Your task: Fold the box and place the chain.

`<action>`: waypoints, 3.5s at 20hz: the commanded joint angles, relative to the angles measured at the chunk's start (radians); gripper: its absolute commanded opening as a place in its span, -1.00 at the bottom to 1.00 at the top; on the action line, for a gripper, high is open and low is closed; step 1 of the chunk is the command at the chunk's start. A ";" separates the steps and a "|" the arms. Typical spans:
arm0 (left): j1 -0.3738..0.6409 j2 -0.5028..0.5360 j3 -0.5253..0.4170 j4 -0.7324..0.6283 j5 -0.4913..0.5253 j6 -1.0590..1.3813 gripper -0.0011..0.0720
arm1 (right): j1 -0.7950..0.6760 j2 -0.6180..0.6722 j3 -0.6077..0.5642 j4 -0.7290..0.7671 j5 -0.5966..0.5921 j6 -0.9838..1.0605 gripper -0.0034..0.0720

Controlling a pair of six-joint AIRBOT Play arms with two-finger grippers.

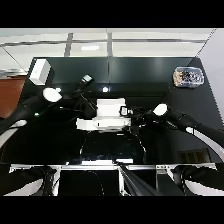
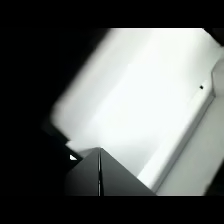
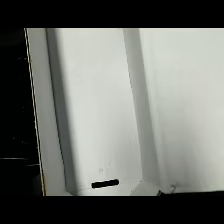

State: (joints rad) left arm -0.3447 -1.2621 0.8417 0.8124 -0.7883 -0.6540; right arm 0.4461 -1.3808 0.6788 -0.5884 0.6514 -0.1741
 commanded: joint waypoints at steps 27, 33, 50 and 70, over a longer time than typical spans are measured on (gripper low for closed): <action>0.004 0.127 -0.356 -0.120 0.085 0.953 0.92 | -0.001 0.000 0.000 0.001 -0.001 0.002 -0.57; 0.004 0.127 -0.355 -0.118 0.110 0.891 0.92 | -0.001 0.000 0.000 0.001 -0.001 0.002 -0.57; 0.008 0.070 -0.289 -0.349 0.013 1.002 -0.10 | -0.001 0.000 0.000 0.001 -0.001 0.002 -0.57; -0.045 0.003 -0.262 -0.401 0.028 1.005 -0.09 | -0.001 0.000 0.000 0.001 -0.001 0.002 -0.57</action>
State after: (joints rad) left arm -0.3893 -1.2587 0.5789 0.4046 -0.7673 0.3653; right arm 0.4461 -1.3808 0.6788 -0.5880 0.6498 -0.1722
